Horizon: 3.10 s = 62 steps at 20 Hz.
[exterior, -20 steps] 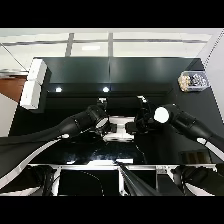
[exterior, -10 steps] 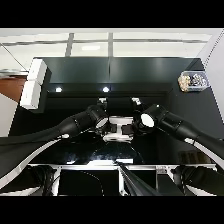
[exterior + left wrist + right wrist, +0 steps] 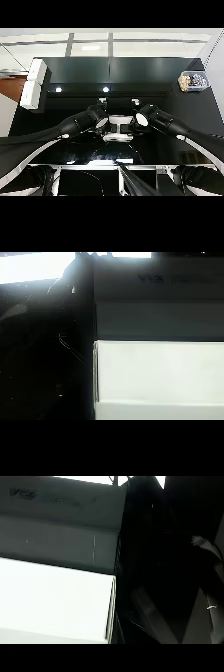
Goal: Fold the box and place the chain.
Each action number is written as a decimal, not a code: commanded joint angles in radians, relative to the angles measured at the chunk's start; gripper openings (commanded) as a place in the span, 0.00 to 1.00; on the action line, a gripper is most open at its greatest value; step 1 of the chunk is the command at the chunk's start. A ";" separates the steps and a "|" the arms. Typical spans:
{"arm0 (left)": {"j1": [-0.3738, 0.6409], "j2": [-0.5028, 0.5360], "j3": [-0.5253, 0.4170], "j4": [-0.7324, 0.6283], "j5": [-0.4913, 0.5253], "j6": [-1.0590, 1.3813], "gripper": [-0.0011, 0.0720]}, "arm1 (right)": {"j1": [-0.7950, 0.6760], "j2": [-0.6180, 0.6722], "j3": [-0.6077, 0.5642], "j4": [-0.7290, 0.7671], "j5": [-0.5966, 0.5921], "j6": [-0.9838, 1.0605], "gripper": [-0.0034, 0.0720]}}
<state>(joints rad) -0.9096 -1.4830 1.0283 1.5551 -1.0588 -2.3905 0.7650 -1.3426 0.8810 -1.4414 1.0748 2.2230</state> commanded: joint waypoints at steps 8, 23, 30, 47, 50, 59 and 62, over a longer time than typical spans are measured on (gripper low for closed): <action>0.000 0.000 0.000 0.000 0.001 0.000 0.05 | 0.004 -0.044 0.024 0.000 0.002 0.022 0.10; 0.000 0.000 0.000 0.000 -0.001 0.000 0.05 | 0.005 0.039 0.027 -0.039 0.066 -0.028 0.60; 0.000 0.000 0.000 0.000 0.010 0.000 0.05 | -0.063 0.335 0.027 -0.184 0.274 -0.206 0.60; 0.001 0.000 0.000 0.003 0.011 0.000 0.05 | -1.000 0.134 0.171 -0.386 -0.289 -0.331 1.00; 0.001 0.000 0.000 0.003 0.006 0.000 0.05 | -1.088 -0.087 0.415 -0.180 -0.217 -0.332 1.00; 0.001 0.000 0.000 -0.004 0.003 0.000 0.05 | -1.132 -0.471 0.859 -0.077 -0.048 -0.331 0.84; 0.001 0.000 0.000 -0.004 0.003 0.000 0.05 | -1.132 -0.515 0.879 -0.080 -0.046 -0.331 0.84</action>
<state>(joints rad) -0.9096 -1.4830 1.0283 1.5517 -1.0554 -2.3901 -0.3630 -1.8000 1.7134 -1.5414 1.0153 1.8915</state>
